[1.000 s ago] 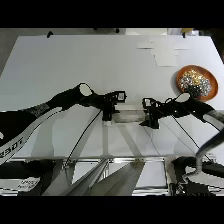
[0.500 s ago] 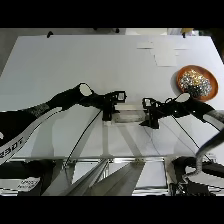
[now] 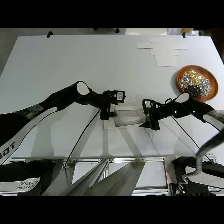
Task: Fold the box and place the chain.
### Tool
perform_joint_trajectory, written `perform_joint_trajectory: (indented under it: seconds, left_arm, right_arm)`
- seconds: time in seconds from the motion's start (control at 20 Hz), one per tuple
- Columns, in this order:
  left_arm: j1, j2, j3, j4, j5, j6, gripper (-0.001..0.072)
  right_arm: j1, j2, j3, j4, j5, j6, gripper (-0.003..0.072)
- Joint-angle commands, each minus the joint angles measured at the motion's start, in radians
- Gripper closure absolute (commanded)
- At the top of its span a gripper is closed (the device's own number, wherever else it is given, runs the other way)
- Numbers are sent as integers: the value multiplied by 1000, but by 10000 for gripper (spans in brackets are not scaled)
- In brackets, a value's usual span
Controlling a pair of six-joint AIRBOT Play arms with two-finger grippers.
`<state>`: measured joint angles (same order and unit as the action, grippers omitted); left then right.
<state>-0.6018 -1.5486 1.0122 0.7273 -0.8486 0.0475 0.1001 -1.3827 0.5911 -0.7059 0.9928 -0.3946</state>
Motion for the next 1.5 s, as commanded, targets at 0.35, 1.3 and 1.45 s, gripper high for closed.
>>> perform_joint_trajectory:
  seconds: [0.35, 1.3, 1.45]
  left_arm:
    - [11, 268, 1, 417, -199, -415, 254]
    - [-186, 54, 0, 264, 416, -915, 701]
    - [-182, 37, 0, 264, 381, -930, 701]
  right_arm:
    - [0, 1, 0, 3, -5, 1, 389]
    - [0, 1, 0, 3, -5, 1, 389]
    - [0, 1, 0, 3, -5, 1, 389]
